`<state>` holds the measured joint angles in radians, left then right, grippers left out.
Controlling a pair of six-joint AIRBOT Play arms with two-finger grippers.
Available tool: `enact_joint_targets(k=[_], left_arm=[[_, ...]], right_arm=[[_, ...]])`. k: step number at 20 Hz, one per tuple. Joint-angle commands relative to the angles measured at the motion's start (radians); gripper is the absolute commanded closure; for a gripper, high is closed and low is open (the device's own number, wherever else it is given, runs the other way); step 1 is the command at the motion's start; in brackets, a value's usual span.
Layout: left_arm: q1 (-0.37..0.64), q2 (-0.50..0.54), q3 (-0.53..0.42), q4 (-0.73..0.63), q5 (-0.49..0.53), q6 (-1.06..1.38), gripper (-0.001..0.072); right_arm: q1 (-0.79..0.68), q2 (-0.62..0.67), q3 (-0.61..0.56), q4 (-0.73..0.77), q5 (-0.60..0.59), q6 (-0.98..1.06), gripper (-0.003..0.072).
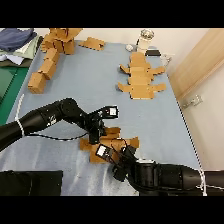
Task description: Fold the box.
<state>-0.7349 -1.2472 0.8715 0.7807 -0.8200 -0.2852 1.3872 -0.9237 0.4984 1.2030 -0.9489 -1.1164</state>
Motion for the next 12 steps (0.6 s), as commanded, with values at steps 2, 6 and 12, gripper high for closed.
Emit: enact_joint_targets(k=[2,6,12], left_arm=[[-0.001,0.000,0.000,0.000,0.000,0.000,0.0695],[-0.001,0.000,0.000,0.000,0.000,0.000,0.0695],[-0.001,0.000,0.000,0.000,0.000,0.000,0.0694]], right_arm=[[0.003,-0.012,0.001,-0.082,0.000,-0.010,0.0123],[0.003,-0.012,0.001,-0.106,0.010,-0.010,0.0123],[0.002,-0.007,0.003,-0.169,0.006,0.033,0.0123]])
